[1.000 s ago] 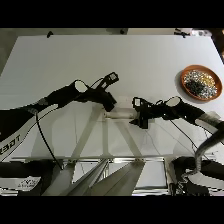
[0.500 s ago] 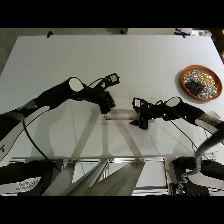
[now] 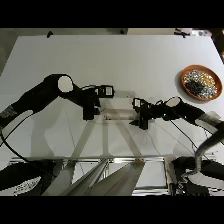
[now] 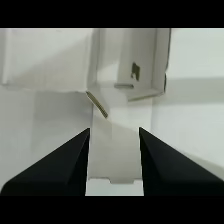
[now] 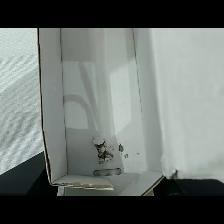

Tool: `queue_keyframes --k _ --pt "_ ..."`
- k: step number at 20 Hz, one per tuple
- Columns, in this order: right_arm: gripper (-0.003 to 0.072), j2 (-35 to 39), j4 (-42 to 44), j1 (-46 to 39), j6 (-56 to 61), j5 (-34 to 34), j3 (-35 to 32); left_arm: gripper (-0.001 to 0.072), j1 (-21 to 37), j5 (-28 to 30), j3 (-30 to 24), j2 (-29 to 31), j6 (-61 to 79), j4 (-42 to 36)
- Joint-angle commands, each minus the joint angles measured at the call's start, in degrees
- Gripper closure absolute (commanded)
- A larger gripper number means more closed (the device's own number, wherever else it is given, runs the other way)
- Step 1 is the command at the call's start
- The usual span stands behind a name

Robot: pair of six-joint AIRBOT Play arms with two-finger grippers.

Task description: Fold the box and place the chain.

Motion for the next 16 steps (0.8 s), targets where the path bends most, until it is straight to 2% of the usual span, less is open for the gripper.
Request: queue_keyframes --k 1,4,6,7,9,12,16 --pt "0.0282 0.00 -0.02 0.02 0.00 -0.04 0.00 0.0356 1.88 -3.37 -0.72 0.33 5.20 2.45" --pt "0.0282 0.00 0.00 0.04 0.00 -0.02 0.00 0.0356 3.48 -0.92 -4.35 0.31 15.54 -0.13" --pt "0.0282 0.00 0.00 0.02 0.00 -0.02 0.00 0.0342 3.61 3.67 -6.80 0.31 20.11 -5.38" --pt "0.0282 0.00 0.00 0.04 0.00 -0.02 0.00 0.0308 3.58 6.43 -7.96 0.20 21.68 -7.76" --pt "0.0282 0.00 0.00 0.04 -0.02 -0.02 0.00 0.0307 3.58 8.96 -8.66 -0.98 22.14 -10.45" --pt "0.0282 0.00 0.00 0.02 0.00 -0.02 0.00 0.0308 3.56 9.31 -8.66 -3.34 22.08 -13.97" --pt "0.0282 0.00 0.00 0.02 0.00 -0.02 0.00 0.0317 3.56 7.65 -8.74 -5.05 21.77 -14.75"
